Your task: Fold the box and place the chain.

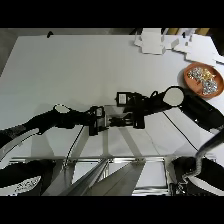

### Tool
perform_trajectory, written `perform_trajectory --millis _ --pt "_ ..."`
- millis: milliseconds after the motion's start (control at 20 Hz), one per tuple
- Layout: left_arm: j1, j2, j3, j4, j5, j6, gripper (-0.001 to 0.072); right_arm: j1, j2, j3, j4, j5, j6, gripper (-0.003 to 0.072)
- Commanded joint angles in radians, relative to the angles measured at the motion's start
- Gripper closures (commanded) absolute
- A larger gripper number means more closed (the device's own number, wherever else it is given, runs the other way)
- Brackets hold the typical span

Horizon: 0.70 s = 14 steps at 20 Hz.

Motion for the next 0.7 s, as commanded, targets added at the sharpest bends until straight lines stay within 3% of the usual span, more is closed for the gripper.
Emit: perform_trajectory --millis 0,300,650 --pt "0.0 0.0 0.001 0.0 0.0 0.0 0.0438 -0.069 0.047 0.001 -0.101 0.034 0.153 0.0468" --pt "0.0 0.0 0.001 0.0 0.0 0.0 0.0438 -0.204 0.07 -0.071 -0.142 0.014 0.271 0.0468" --pt "0.0 0.0 0.001 0.0 0.0 0.0 0.0438 -0.213 0.06 -0.241 -0.249 -0.199 0.27 0.0454"
